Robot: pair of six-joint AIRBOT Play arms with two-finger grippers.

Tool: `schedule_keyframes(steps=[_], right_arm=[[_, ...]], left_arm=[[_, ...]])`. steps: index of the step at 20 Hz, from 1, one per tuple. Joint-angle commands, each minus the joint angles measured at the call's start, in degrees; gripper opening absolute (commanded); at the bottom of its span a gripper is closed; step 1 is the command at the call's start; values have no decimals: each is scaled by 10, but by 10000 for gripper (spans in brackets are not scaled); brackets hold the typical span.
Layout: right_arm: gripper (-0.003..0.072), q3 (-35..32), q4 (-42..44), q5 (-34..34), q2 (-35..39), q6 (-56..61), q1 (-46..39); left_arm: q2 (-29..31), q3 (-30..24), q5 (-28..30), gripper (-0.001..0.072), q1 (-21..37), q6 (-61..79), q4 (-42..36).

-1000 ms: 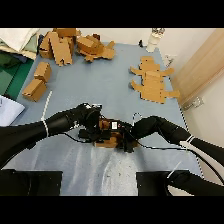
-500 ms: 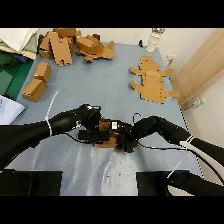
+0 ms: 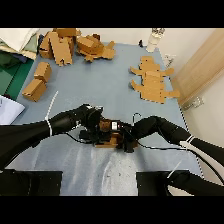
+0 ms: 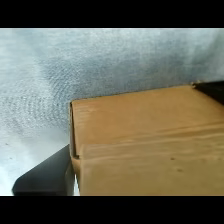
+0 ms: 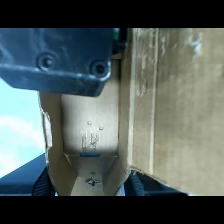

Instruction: Fold the box.

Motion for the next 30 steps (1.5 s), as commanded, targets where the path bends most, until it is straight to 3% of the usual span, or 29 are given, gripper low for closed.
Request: schedule_keyframes(steps=[1, 10, 18, 20, 21, 22, 23, 25, 30], right_arm=[[463, 0, 1, 2, 0, 2, 0], [463, 0, 1, 2, 0, 2, 0], [462, 0, 0, 2, 0, 2, 0], [463, 0, 1, 2, 0, 2, 0], [462, 0, 1, 2, 0, 2, 0], [463, 0, 0, 2, 0, 2, 0], [463, 0, 1, 2, 0, 2, 0], [463, 0, 1, 2, 0, 2, 0], [462, 0, 1, 2, 0, 2, 0]], left_arm=[[0, 4, -6, 314, -1, 15, -14], [-10, 42, -40, 313, -19, -117, 119], [-37, 42, -33, 303, -29, -152, 129], [-37, 42, -21, 273, -29, -152, 129], [-37, 42, -12, 156, -29, -153, 129], [-37, 42, -2, 153, -30, -153, 129], [-37, 42, 7, 79, -30, -154, 128], [-37, 42, 17, 15, -34, -153, 127], [-37, 42, 15, 15, -37, -148, 126]])
